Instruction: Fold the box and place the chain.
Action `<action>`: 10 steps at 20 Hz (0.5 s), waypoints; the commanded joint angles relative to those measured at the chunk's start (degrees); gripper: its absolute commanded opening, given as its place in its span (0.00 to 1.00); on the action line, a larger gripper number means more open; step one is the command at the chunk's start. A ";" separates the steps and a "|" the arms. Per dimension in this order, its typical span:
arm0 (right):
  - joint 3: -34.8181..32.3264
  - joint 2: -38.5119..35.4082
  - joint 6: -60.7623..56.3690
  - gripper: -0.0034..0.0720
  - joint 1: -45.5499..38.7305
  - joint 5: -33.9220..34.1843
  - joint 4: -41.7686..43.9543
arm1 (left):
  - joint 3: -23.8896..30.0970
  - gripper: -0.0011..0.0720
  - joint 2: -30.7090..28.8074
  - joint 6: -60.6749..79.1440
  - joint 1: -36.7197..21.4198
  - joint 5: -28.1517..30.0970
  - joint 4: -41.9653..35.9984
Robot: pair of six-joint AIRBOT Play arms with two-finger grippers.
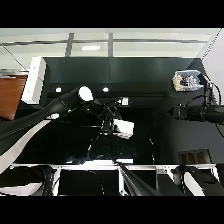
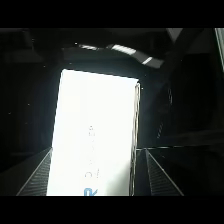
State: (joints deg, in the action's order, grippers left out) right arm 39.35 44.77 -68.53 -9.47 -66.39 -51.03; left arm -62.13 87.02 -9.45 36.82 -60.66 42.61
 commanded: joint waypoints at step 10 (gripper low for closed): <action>-0.02 -0.04 0.00 0.07 0.00 0.02 0.00 | 0.00 0.98 0.02 -0.22 2.36 0.20 4.11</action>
State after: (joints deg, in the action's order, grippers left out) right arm 39.35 44.77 -68.53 -9.47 -66.37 -51.03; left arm -62.11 87.07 -9.67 38.85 -60.73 46.19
